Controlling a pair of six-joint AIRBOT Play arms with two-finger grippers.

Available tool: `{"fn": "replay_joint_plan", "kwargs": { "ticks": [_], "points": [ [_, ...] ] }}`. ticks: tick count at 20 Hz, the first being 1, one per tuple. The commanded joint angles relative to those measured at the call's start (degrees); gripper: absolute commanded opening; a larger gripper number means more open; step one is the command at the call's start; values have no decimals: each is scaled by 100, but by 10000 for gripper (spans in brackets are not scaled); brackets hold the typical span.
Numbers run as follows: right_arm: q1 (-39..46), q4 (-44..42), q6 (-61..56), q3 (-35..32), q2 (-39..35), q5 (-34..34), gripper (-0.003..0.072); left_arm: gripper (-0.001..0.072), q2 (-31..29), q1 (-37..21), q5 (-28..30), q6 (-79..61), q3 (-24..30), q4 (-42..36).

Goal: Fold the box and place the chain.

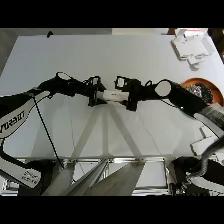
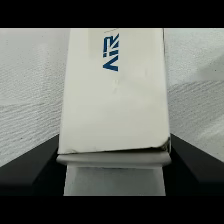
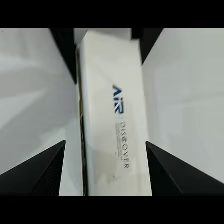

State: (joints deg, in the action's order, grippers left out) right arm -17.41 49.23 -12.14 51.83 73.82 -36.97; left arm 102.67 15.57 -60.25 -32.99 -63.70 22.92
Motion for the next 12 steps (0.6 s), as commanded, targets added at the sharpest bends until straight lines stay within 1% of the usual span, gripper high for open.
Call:
{"fn": "replay_joint_plan", "kwargs": {
  "ticks": [1, 2, 3, 4, 5, 7, 9, 10, 12],
  "points": [
    [125, -1139, -2, 7, -267, 103, 489, 377, -2, 0, 4, 0, -4, -2],
    [190, -1650, -2, 7, -267, 98, 349, 377, -2, 0, 4, 0, -4, -2],
    [245, -2129, -4, 7, -236, 94, 142, 377, -2, 0, 2, 0, -4, 0],
    [269, -2529, -9, 7, -175, 105, 10, 377, -2, 0, 2, 0, -4, 0],
    [271, -2855, -44, 7, -94, 109, 13, 377, -2, 0, 4, 0, -4, 0],
    [271, -3257, -601, 7, 162, 144, 11, 377, -2, 0, 4, 0, -4, -2],
    [271, -3252, -1558, 7, 483, 426, 10, 377, -2, 0, 4, 0, -4, 0],
    [258, -3252, -1993, 7, 640, 446, 10, 377, -2, 0, 4, 0, -4, -2],
    [186, -3193, -2361, 7, 833, 369, 9, 377, -2, 0, 4, 0, -4, -2]
  ]
}}
